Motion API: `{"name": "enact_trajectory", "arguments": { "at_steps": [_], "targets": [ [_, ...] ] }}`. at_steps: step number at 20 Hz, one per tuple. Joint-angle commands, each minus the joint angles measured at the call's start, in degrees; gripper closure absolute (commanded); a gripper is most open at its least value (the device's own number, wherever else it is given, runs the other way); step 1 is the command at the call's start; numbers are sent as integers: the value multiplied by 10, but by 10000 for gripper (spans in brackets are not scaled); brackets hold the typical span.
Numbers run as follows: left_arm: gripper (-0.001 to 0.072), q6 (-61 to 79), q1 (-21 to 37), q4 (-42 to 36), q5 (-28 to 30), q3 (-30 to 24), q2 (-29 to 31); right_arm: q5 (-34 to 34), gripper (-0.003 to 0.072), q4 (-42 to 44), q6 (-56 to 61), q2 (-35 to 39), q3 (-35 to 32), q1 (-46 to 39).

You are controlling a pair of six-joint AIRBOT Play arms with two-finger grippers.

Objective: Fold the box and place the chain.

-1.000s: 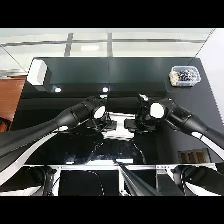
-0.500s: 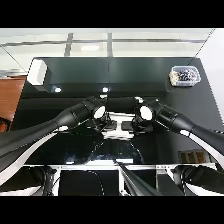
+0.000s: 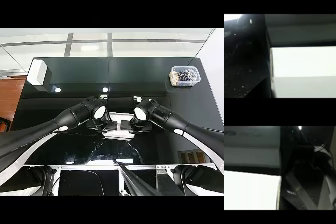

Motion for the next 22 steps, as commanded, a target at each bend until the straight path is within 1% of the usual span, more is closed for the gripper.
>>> {"name": "enact_trajectory", "arguments": {
  "at_steps": [1,3,8,9,10,11,14,17,18,19,22],
  "targets": [
    [680,2,0,2,0,0,0,-17,666,16,6,-1,2,3],
    [680,2,0,1,0,0,0,-27,667,16,6,-1,2,4],
    [680,2,0,1,0,0,0,-25,661,15,1,-1,2,4],
    [680,2,0,1,0,0,0,-25,546,15,-3,-1,2,4],
    [680,2,0,1,0,0,0,-25,340,16,-3,-1,2,4],
    [680,2,0,1,0,0,0,-24,324,17,-3,-1,2,4],
    [680,2,0,1,0,0,0,-16,326,16,-3,-1,2,4],
    [680,2,0,1,0,0,0,8,328,0,-2,-2,2,4],
    [680,2,0,1,0,0,0,14,427,-2,-3,-3,2,4],
    [680,2,0,1,0,0,0,12,465,-2,-3,-3,2,4],
    [680,2,0,1,0,0,0,-2,465,-1,-3,-3,2,4]
  ]
}}
